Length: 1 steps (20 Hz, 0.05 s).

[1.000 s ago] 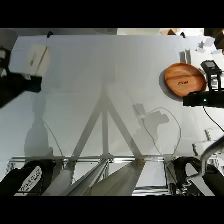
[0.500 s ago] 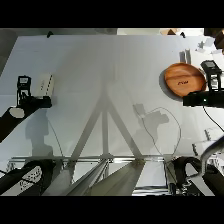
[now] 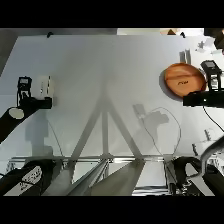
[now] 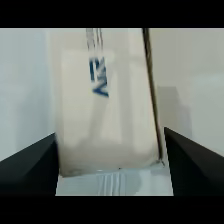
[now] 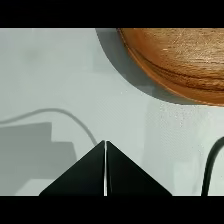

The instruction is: Fold the box and place the chain.

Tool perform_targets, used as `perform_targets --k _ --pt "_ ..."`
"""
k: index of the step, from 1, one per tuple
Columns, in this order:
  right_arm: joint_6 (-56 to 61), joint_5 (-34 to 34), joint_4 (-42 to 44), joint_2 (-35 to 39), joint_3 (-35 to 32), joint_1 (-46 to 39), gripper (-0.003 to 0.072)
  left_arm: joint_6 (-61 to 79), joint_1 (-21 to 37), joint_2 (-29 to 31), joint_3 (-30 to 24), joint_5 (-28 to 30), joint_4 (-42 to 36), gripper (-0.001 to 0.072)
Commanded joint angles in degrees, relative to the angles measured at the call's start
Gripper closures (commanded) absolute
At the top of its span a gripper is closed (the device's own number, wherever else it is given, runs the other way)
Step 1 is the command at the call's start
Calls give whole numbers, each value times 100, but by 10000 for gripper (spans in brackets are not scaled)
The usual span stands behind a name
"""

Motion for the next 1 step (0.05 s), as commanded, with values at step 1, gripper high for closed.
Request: perform_targets --k 1 --pt "0 0 0 4 7 -4 676 0 0 739 -2 -372 0 15"
